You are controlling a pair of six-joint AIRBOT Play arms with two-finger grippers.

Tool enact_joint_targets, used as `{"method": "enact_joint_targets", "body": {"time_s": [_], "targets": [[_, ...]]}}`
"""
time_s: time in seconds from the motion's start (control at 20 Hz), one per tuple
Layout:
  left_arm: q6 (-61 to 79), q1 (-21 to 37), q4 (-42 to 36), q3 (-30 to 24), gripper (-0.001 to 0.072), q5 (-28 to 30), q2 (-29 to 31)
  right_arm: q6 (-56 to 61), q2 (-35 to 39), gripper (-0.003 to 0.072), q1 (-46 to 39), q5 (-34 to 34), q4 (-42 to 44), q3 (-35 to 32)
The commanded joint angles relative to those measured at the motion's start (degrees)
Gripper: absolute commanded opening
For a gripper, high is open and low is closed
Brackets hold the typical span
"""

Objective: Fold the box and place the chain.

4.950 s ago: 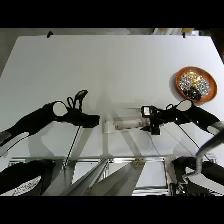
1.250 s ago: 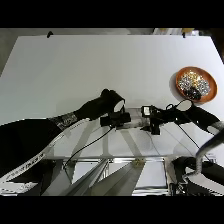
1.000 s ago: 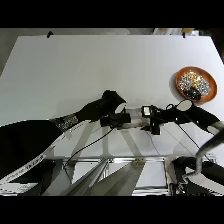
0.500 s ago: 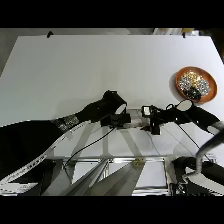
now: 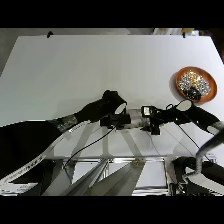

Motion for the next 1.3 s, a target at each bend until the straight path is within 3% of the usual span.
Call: {"method": "enact_joint_targets", "body": {"time_s": [0.0,0.05,0.2,0.25,0.3,0.4,0.5,0.7,0.8,0.85,0.9,1.1,1.25], "targets": [[9.9,2.0,-0.7,0.1,0.0487,-0.4,4.1,0.0,0.0,0.044,0.0,-0.1,-0.1,0.0],[13.9,2.8,-0.9,0.1,0.0525,-1.2,6.1,0.0,0.0,0.044,0.0,-0.1,-0.1,0.0],[27.2,5.3,-1.1,0.1,0.0533,-7.1,13.9,0.0,0.0,0.044,0.0,-0.1,-0.1,0.0],[32.9,6.1,-1.3,0.0,0.0586,-9.7,16.5,0.0,0.0,0.044,0.0,-0.1,-0.1,0.0],[40.5,6.9,-1.3,0.0,0.0699,-12.9,19.4,0.0,0.0,0.044,0.0,-0.1,-0.1,0.0],[52.1,9.6,-1.9,-0.4,0.0694,-18.0,25.1,0.0,0.0,0.044,0.0,-0.1,-0.1,0.0],[70.0,14.0,-5.6,-4.2,0.0693,-15.3,31.8,0.0,0.0,0.044,0.0,-0.1,-0.1,0.0],[111.1,26.3,-22.9,-24.1,0.0694,5.1,41.9,0.0,0.0,0.044,0.0,-0.1,-0.1,0.0],[133.8,29.8,-30.3,-34.3,0.0693,14.7,40.6,0.0,0.0,0.044,0.0,-0.1,-0.1,0.0],[144.3,29.9,-34.2,-38.8,0.0694,22.7,38.6,0.0,0.0,0.044,0.0,-0.1,-0.1,0.0],[152.3,29.6,-38.6,-41.5,0.0696,26.5,35.7,0.0,0.0,0.044,0.0,-0.1,-0.1,0.0],[164.5,27.8,-49.1,-42.0,0.0695,26.0,22.9,0.0,0.0,0.044,0.0,-0.1,-0.1,0.0],[164.5,24.4,-53.2,-41.9,0.0697,26.1,18.8,0.0,0.0,0.044,0.0,-0.1,-0.1,0.0]]}}
